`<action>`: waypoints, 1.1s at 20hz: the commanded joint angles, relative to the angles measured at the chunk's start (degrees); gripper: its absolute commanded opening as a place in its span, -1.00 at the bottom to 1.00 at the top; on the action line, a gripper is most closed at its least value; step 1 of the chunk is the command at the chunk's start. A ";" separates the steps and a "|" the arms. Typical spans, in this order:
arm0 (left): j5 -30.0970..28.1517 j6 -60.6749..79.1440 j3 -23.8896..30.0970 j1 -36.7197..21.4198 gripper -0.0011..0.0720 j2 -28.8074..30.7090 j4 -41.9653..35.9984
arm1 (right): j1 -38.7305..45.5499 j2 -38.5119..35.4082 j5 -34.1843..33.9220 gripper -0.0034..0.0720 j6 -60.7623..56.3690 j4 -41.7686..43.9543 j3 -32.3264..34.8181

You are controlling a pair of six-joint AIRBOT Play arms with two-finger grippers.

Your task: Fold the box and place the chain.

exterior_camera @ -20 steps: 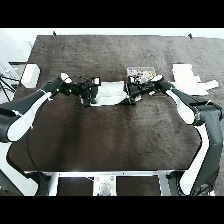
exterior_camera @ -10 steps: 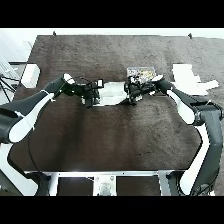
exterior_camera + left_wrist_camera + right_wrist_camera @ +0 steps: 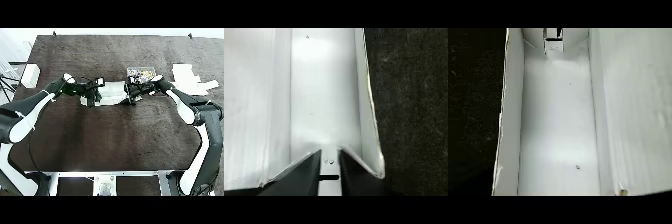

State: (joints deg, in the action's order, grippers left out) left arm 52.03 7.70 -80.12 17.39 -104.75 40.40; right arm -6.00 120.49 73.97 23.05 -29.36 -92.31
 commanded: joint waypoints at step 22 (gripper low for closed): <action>-0.20 3.37 -0.04 -0.11 -0.53 -0.66 -1.11 | 0.02 0.02 -0.02 0.63 -0.04 -0.02 0.00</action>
State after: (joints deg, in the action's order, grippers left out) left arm 52.07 10.66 -80.14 17.41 -105.73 38.35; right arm -6.00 120.49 73.41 23.03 -29.10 -92.31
